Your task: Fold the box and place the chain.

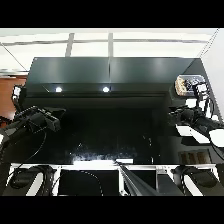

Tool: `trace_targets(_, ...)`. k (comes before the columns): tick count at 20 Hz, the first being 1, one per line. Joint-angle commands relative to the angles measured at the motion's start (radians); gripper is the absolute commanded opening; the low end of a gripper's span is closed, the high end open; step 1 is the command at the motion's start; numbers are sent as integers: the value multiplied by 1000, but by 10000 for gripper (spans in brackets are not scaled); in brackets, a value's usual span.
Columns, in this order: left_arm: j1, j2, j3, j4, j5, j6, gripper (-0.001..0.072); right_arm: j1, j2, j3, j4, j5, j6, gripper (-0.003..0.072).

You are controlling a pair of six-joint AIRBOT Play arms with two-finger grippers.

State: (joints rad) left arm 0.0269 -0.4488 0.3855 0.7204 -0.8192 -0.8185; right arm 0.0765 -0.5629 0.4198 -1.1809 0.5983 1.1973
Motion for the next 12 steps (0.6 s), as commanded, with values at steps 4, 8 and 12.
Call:
trace_targets(4, 0, 0, 0, 0, 0, 0, 31, 0, 1, -1, 0, 0, 0, 21)
trace_targets(8, 0, 0, 0, 0, 0, 0, 31, 0, 1, -1, 0, 0, 0, 21)
trace_targets(12, 0, 0, 0, 0, 0, 0, 31, 0, 1, 0, 15, -13, 2, 21)
